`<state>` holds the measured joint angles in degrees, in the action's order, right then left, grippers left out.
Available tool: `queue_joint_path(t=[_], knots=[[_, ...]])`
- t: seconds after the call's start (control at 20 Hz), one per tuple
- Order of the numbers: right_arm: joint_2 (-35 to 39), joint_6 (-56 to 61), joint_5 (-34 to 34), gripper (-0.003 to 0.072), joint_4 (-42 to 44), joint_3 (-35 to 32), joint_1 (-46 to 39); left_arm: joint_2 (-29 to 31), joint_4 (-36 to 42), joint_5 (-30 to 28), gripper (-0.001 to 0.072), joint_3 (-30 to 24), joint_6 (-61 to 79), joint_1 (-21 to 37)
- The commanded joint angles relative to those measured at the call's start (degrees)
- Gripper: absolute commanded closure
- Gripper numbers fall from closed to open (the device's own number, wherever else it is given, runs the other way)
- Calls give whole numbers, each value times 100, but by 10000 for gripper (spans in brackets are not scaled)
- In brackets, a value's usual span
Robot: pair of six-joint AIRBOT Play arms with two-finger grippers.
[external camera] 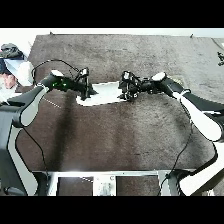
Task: Fold the box and place the chain.
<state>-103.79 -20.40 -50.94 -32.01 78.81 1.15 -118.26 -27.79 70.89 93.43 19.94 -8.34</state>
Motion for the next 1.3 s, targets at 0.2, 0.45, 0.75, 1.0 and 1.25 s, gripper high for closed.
queue_joint_path(t=[0.2,0.45,0.75,1.0,1.25], knots=[[-789,562,-1545,97,-192,1102,-39,-2,-4,2,698,0,0,-2],[-1119,848,-1779,96,-431,1419,-39,-2,-4,2,698,0,0,-2],[-1298,841,-1775,103,-481,1421,-39,-2,-4,2,698,0,0,-2],[-1320,737,-1729,104,-361,1427,-9,-2,-2,2,698,0,2,-2],[-1327,603,-1665,104,-380,1427,136,-2,-2,2,698,0,0,-2]])
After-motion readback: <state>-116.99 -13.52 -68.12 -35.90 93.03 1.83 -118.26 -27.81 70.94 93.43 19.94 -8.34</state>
